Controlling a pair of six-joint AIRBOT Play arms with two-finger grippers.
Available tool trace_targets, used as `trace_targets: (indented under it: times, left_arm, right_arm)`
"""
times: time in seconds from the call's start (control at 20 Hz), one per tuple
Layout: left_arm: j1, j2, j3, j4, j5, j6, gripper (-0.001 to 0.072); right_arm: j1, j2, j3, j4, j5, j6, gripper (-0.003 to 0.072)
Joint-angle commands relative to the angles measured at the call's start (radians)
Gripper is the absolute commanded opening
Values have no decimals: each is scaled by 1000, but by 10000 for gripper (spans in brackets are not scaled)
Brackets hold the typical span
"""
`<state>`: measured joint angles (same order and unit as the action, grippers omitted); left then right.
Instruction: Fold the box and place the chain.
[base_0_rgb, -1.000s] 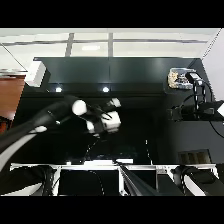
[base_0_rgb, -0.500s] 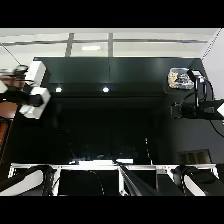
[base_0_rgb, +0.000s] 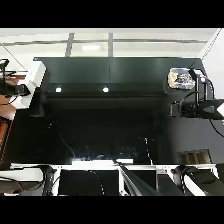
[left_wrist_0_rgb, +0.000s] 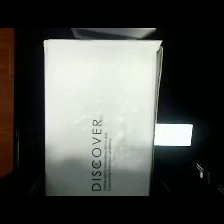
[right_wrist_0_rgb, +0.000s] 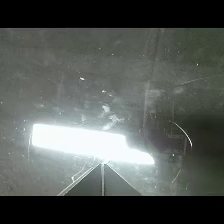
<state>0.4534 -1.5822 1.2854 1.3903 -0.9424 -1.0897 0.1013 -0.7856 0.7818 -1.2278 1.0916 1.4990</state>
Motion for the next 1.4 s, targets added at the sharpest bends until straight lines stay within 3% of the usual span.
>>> trace_targets:
  times: [0.0,0.1,0.3,0.55,0.6,0.7,0.85,1.05,1.15,1.25,1.35]
  left_arm:
    - [-13,-118,93,-19,3,12,380]
    - [-32,-137,100,-8,33,8,715]
    - [-53,-97,185,123,-9,-61,715]
    - [-86,31,349,47,-231,-296,688]
    - [-97,63,349,38,-283,-368,544]
    - [-132,136,310,-40,-359,-327,40]
    - [-241,325,104,-190,-232,-217,25]
    - [-459,691,-425,-195,230,-191,26]
    - [-515,818,-639,-190,378,-189,26]
    - [-525,900,-758,-199,425,-199,26]
    - [-517,930,-790,-188,386,-197,27]
  right_arm:
    - [0,-1,1,-1,-6,13,14]
    - [0,-1,1,-2,-19,13,14]
    - [0,-1,1,-4,-35,11,14]
    - [0,-1,1,-11,-180,-49,14]
    - [0,-1,1,-26,-198,-57,14]
    - [0,-1,1,-83,-204,-57,14]
    - [1,-1,-56,-124,-301,-69,13]
    - [-1,-1,-230,-146,-609,-72,14]
    - [0,-1,-245,-144,-601,-71,14]
    - [0,-1,-245,-135,-562,-71,14]
    - [0,-1,-245,-135,-543,-71,14]
